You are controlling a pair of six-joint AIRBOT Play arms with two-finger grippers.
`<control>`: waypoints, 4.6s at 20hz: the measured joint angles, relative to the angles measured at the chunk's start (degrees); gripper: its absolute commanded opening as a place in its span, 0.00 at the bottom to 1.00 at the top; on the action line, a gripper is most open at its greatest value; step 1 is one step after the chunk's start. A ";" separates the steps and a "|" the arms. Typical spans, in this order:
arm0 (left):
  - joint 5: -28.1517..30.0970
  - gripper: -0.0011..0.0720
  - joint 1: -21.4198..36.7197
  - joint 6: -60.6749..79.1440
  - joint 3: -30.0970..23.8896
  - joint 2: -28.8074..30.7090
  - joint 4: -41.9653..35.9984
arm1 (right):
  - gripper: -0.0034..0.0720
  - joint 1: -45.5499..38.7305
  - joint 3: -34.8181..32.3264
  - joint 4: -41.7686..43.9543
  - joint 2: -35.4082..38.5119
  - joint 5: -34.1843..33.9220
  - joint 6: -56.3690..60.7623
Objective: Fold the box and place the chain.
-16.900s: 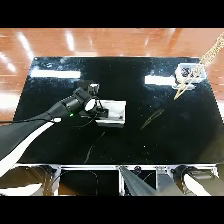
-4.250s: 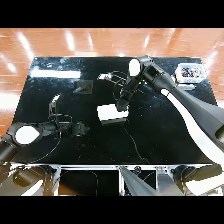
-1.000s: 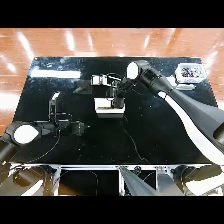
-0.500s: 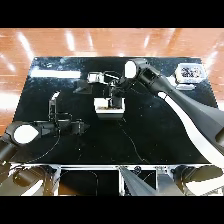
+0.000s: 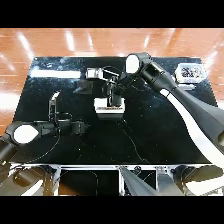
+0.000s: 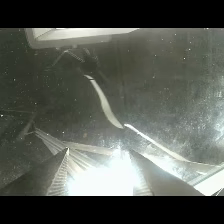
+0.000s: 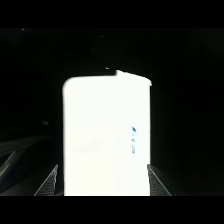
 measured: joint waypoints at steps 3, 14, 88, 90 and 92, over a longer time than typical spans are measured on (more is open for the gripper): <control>0.02 0.68 0.00 -0.02 0.00 0.00 -0.17 | 0.97 -1.16 0.07 0.17 -0.48 -0.96 -0.04; 0.90 0.68 0.00 -0.02 0.00 0.00 -0.20 | 0.97 -1.99 0.07 0.42 -3.34 0.59 -0.07; 2.80 0.68 0.00 -0.02 0.00 0.00 -0.20 | 0.49 -1.79 0.70 -8.17 -3.72 -11.23 -1.11; 2.80 0.68 0.00 -0.02 0.00 0.00 -0.20 | 0.49 -1.79 0.70 -8.48 -3.72 -12.02 -1.09; 2.80 0.68 0.00 -0.02 0.00 0.00 -0.20 | 0.49 -1.79 0.70 -9.03 -3.72 -12.63 -1.05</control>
